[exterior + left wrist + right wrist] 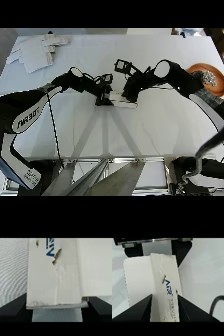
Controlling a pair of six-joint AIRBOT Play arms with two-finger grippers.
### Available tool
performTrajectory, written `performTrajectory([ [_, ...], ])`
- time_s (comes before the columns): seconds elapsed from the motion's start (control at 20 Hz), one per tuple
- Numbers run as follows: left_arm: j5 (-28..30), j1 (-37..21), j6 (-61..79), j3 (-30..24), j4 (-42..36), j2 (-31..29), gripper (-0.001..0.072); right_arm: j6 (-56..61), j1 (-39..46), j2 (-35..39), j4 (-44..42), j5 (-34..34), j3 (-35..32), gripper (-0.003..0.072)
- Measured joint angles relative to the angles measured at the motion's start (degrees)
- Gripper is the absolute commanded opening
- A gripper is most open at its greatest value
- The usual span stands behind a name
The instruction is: Fold the box and place the chain.
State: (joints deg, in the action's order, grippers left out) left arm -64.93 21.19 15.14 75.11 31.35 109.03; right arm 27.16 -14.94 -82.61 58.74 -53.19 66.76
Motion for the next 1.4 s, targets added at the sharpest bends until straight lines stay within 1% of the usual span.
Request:
performTrajectory([
  [0.1, -0.02, 0.00, 0.00, 0.00, 0.00, 0.00, 0.0393, -0.22, -0.66, 0.59, 0.26, 0.94, -1.27, 0.0358],
  [0.35, -0.02, 0.00, 0.00, 0.00, 0.00, 0.00, 0.0393, -0.63, -2.01, 2.99, 0.31, 5.92, -8.09, 0.0360],
  [0.4, 0.00, 0.00, 0.00, 0.00, 0.00, 0.00, 0.0393, -0.63, -2.12, 3.32, 0.35, 6.71, -8.92, 0.0396],
  [0.45, 0.00, 0.00, 0.00, 0.00, 0.00, 0.00, 0.0393, -0.66, -2.23, 3.67, 0.33, 7.78, -9.55, 0.0457],
  [0.6, -0.02, 0.00, 0.00, 0.00, 0.00, 0.00, 0.0393, -1.16, -2.43, 4.26, 0.33, 10.64, -10.56, 0.0478],
  [0.8, -0.02, 0.00, 0.00, 0.00, 0.00, 0.00, 0.0393, -4.35, -3.37, 4.83, 0.87, 12.85, -11.02, 0.0487],
  [0.85, -0.02, 0.00, 0.00, 0.00, 0.00, 0.00, 0.0393, -5.20, -3.69, 4.94, 0.90, 13.20, -11.08, 0.0553],
  [1.1, -0.02, 0.00, 0.00, 0.00, 0.00, 0.00, 0.0393, -8.02, -6.10, 5.29, 1.29, 13.81, -11.17, 0.0556],
  [1.4, -0.02, 0.00, -0.02, 0.00, 0.00, 0.00, 0.0393, -8.94, -6.95, 5.42, 1.38, 18.97, -12.79, 0.0536],
])
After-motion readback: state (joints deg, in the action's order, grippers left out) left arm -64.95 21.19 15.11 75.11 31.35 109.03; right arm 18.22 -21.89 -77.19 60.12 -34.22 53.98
